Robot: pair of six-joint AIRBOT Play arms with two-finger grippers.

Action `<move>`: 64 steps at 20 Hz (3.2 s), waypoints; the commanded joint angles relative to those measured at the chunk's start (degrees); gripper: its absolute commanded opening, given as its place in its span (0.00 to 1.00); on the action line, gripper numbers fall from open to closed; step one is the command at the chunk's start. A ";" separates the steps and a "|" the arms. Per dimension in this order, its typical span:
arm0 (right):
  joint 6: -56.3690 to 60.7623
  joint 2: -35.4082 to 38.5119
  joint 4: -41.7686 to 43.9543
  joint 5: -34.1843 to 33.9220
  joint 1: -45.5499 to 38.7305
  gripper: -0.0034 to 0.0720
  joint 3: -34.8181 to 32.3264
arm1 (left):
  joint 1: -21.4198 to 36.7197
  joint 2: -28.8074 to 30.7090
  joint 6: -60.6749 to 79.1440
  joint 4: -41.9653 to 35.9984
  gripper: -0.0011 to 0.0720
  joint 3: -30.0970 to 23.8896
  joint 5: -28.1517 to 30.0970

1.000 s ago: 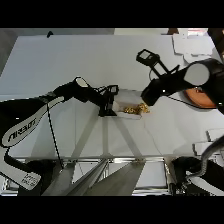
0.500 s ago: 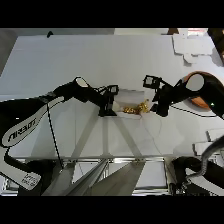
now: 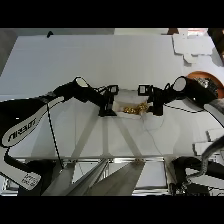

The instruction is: Fold the box and place the chain.

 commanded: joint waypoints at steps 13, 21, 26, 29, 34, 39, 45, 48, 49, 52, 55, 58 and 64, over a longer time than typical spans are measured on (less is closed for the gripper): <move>4.68 -1.60 -0.02 -1.90 -0.04 0.05 -0.02 | 0.02 0.02 0.02 0.02 0.39 -0.02 0.02; 14.10 12.13 -1.16 3.54 0.87 0.05 -0.02 | 0.02 0.00 0.04 0.02 0.39 -0.02 0.02; 16.70 16.22 2.38 2.93 6.95 0.05 0.00 | 0.00 0.02 0.02 0.04 0.39 -0.02 0.00; 20.55 16.22 2.89 -1.99 12.90 0.05 0.00 | 0.02 0.02 0.04 0.02 0.39 -0.02 0.02; 22.95 16.11 2.91 -12.20 20.11 0.05 0.00 | 0.00 0.02 0.04 0.02 0.39 -0.02 0.00; 24.04 14.93 3.32 -17.59 22.43 0.05 0.00 | 0.02 0.02 0.02 0.02 0.39 -0.02 0.00; 24.06 10.58 4.44 -17.62 23.06 0.05 0.00 | 0.02 0.02 0.02 0.02 0.39 -0.02 0.00; 24.06 10.27 4.42 -17.33 23.04 0.29 0.00 | 0.00 0.02 0.04 0.02 0.39 -0.02 0.02; 24.04 10.29 4.39 -16.94 23.04 0.45 0.00 | 0.00 0.02 0.02 0.02 0.39 -0.02 0.00; 24.02 11.52 3.80 -14.73 22.64 0.49 -0.02 | 0.00 0.02 0.02 0.02 0.39 -0.02 0.02; 24.02 15.19 3.76 -10.60 20.13 0.49 -0.02 | 0.02 0.02 0.02 0.02 0.39 -0.02 0.02; 22.91 21.55 3.34 -8.85 14.80 0.49 -2.32 | 0.02 0.00 0.02 0.02 0.39 -0.02 0.00; 13.44 30.77 4.74 -6.36 -0.87 0.49 -13.33 | 0.02 0.02 0.02 0.02 0.39 -0.02 0.02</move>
